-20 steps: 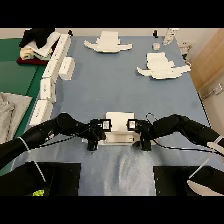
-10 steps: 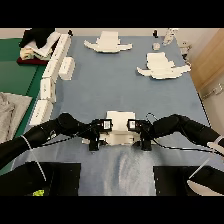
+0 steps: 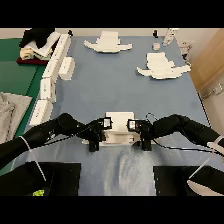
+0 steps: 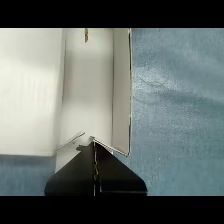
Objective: Fold the box.
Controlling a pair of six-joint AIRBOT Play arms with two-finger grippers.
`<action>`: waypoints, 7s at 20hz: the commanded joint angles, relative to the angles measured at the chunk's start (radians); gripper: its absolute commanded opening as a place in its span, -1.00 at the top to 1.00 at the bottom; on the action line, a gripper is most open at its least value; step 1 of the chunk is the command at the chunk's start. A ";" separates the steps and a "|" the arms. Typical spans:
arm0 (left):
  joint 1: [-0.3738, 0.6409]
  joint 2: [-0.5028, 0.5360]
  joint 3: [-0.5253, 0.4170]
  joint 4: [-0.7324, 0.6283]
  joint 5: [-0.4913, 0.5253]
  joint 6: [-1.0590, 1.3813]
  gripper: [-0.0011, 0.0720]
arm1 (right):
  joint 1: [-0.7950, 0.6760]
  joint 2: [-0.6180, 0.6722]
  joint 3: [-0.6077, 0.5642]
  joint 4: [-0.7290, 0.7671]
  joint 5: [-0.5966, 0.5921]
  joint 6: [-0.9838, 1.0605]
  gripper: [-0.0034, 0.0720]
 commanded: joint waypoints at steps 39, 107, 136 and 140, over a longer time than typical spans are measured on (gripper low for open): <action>0.236 0.143 -0.031 0.017 -0.199 -1.223 0.72 | 0.000 0.000 0.001 0.001 0.000 0.001 -0.46; -0.450 -0.434 0.642 0.942 -0.547 -2.497 -0.12 | 0.000 0.000 0.001 0.000 0.000 0.001 -0.46; -0.129 0.107 0.390 0.693 -0.477 -1.141 0.95 | 0.000 0.000 0.001 0.000 0.000 0.001 -0.46; -0.005 0.273 0.208 0.459 -0.409 -0.626 0.93 | 0.000 0.000 0.001 0.000 0.000 0.001 -0.46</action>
